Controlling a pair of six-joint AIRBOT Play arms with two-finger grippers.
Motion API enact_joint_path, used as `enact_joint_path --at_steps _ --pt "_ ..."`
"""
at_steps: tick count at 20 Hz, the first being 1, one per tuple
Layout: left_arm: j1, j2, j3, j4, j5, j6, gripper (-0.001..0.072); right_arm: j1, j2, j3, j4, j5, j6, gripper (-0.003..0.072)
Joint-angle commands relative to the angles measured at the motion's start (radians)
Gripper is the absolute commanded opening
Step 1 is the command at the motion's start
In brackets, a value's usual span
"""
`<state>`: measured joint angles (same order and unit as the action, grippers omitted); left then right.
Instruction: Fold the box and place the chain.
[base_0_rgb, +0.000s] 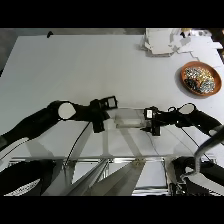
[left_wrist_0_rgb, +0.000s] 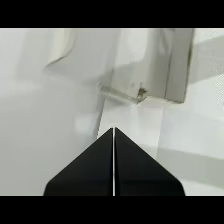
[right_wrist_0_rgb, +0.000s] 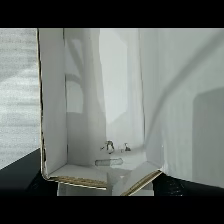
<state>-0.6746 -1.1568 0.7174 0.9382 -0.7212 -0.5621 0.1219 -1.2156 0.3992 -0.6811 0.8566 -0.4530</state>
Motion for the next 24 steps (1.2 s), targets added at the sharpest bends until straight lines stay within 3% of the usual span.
enact_joint_path --at_steps 1,5,7,10,14,24 --pt "0.093 0.089 0.000 0.142 -0.129 -0.520 0.0006 0.000 0.000 0.000 0.000 0.000 0.000 0.0471" --pt "0.173 0.062 -0.040 0.132 -0.104 -0.909 0.0007 0.000 0.000 0.000 0.000 0.000 0.000 0.0471" --pt "0.188 0.015 -0.064 0.116 -0.089 -0.943 0.0011 0.000 0.000 0.000 0.000 0.000 0.000 0.0471" --pt "0.190 -0.080 -0.068 0.019 -0.087 -0.935 0.0010 0.000 0.000 0.000 0.000 0.000 0.000 0.0471" --pt "0.164 -0.180 -0.068 -0.198 -0.090 -0.734 0.0010 0.000 0.000 0.000 0.000 0.000 0.000 0.0471" --pt "0.137 -0.187 -0.068 -0.273 -0.090 -0.643 0.0013 0.000 0.000 0.000 0.000 0.000 0.000 0.0471"
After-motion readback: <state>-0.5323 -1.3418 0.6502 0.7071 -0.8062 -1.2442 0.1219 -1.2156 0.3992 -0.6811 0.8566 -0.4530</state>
